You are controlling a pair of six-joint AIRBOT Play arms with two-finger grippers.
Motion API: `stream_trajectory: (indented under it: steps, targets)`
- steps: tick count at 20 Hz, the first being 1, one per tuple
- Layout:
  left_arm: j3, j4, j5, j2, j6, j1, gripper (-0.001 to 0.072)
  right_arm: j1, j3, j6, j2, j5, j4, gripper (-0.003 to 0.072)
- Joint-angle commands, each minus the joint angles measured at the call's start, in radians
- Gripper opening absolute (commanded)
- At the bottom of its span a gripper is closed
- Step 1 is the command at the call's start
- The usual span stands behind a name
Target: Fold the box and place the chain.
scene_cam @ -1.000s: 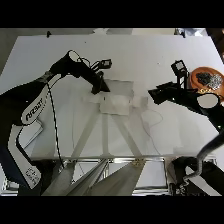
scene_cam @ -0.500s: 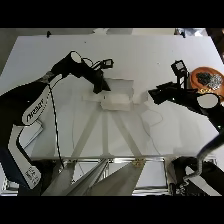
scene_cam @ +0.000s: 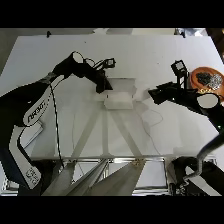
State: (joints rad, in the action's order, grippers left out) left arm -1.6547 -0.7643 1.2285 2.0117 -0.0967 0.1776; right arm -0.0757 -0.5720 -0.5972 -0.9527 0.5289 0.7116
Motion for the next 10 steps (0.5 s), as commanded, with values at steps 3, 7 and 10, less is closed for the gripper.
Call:
stream_trajectory:
  steps: [3,7,10]
  targets:
    - [0.0,-0.011,-0.005,0.005,0.003,0.007,0.0003,0.0,-0.001,0.0,0.001,0.001,-0.001,0.0317]
    - [0.0,-0.011,0.0,0.02,0.002,0.007,0.0004,0.0,-0.001,0.0,0.001,0.001,-0.001,0.0318]
    - [0.0,-0.007,0.002,0.029,0.003,0.007,0.0004,0.0,-0.001,0.0,0.001,0.001,-0.001,0.0318]
